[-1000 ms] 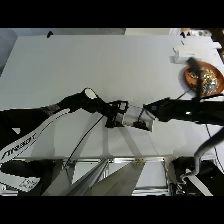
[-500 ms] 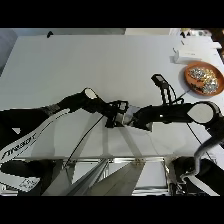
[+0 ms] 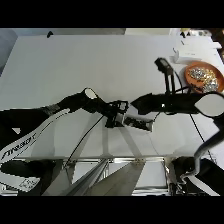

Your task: Fold the box and place the chain.

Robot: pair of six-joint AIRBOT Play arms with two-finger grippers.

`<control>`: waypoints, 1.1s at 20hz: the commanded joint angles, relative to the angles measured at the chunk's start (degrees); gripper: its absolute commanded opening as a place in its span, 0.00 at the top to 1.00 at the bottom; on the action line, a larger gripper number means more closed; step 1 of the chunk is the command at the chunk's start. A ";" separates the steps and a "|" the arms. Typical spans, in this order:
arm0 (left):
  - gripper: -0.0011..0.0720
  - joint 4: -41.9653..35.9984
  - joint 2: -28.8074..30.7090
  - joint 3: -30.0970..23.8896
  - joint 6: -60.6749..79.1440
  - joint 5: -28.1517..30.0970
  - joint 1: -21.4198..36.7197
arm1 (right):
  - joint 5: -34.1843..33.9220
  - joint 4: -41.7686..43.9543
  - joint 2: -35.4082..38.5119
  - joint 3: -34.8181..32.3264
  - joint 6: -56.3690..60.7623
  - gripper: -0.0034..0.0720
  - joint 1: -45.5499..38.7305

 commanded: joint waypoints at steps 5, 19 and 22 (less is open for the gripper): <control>0.70 0.02 0.02 -0.02 0.02 0.02 0.04 | 2.10 -28.39 -1.73 5.68 11.32 0.79 -8.24; 0.70 0.02 0.04 -0.02 0.02 0.02 0.04 | 4.44 -39.82 -20.28 -1.01 20.87 0.37 -17.64; 0.70 0.02 0.04 0.00 0.02 0.00 0.04 | 5.07 -41.03 -21.03 -1.03 24.98 0.37 -17.64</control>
